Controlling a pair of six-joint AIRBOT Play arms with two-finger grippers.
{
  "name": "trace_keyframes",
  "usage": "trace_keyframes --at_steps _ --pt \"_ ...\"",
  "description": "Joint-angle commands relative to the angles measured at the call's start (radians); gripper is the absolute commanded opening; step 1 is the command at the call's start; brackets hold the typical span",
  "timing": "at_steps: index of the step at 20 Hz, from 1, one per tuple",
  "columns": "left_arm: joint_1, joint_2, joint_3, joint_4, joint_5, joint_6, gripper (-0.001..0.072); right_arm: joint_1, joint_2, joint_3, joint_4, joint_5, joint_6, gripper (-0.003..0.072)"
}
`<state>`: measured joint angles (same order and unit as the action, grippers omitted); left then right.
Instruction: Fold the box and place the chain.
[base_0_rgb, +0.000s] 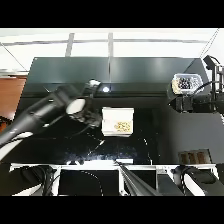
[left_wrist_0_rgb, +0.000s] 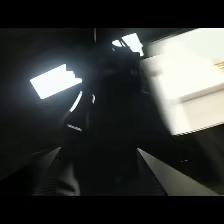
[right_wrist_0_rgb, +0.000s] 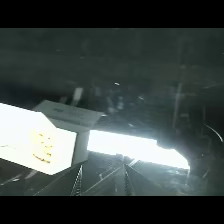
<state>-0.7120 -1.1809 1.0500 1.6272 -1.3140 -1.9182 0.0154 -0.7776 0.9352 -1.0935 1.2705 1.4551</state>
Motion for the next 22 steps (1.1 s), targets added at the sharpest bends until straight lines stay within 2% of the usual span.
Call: trace_keyframes --at_steps 1,2,3,4,5,6,7,8,9,10,15,18,22 --pt "0.228 0.179 -0.229 -0.103 0.14 0.071 0.0541 -0.004 0.002 0.0 -0.031 -0.011 0.0 0.0327" --pt "0.325 0.217 -0.31 -0.23 0.238 0.079 0.0541 -0.004 0.002 0.0 -0.031 -0.023 0.0 0.0327" --pt "0.426 0.245 -0.398 -0.425 0.344 0.15 0.0541 -0.004 0.002 0.0 -0.031 -0.034 0.001 0.0328" --pt "0.508 0.25 -0.472 -0.644 0.41 0.306 0.0541 -0.003 0.002 0.0 -0.031 -0.044 0.001 0.0327" --pt "0.573 0.239 -0.537 -0.892 0.431 0.548 0.0541 -0.003 0.002 0.0 -0.031 -0.051 0.003 0.0327" --pt "0.612 0.22 -0.581 -1.101 0.402 0.82 0.0541 -0.003 0.002 0.0 -0.031 -0.053 0.003 0.0327" --pt "0.626 0.2 -0.603 -1.258 0.311 1.142 0.0542 -0.003 0.002 0.0 -0.031 -0.053 0.003 0.0327" --pt "0.618 0.183 -0.602 -1.305 0.171 1.509 0.0594 -0.003 0.002 0.0 -0.034 -0.052 0.003 0.0327" --pt "0.595 0.177 -0.603 -1.306 0.121 1.747 0.0714 -0.003 0.002 0.0 -0.034 -0.053 0.003 0.0327" --pt "0.567 0.175 -0.603 -1.287 0.136 1.822 0.0714 -0.003 0.002 0.0 -0.034 -0.058 0.003 0.0327" --pt "0.451 0.161 -0.587 -1.101 0.43 2.029 0.0712 -0.003 0.001 0.0 -0.034 -0.08 0.008 0.0327" --pt "0.4 0.108 -0.564 -1.062 0.452 2.161 0.0713 -0.003 0.001 0.0 -0.034 -0.084 0.03 0.0327" --pt "0.371 -0.01 -0.503 -1.076 0.476 2.182 0.0714 -0.001 0.0 -0.003 -0.034 -0.089 0.038 0.0327"
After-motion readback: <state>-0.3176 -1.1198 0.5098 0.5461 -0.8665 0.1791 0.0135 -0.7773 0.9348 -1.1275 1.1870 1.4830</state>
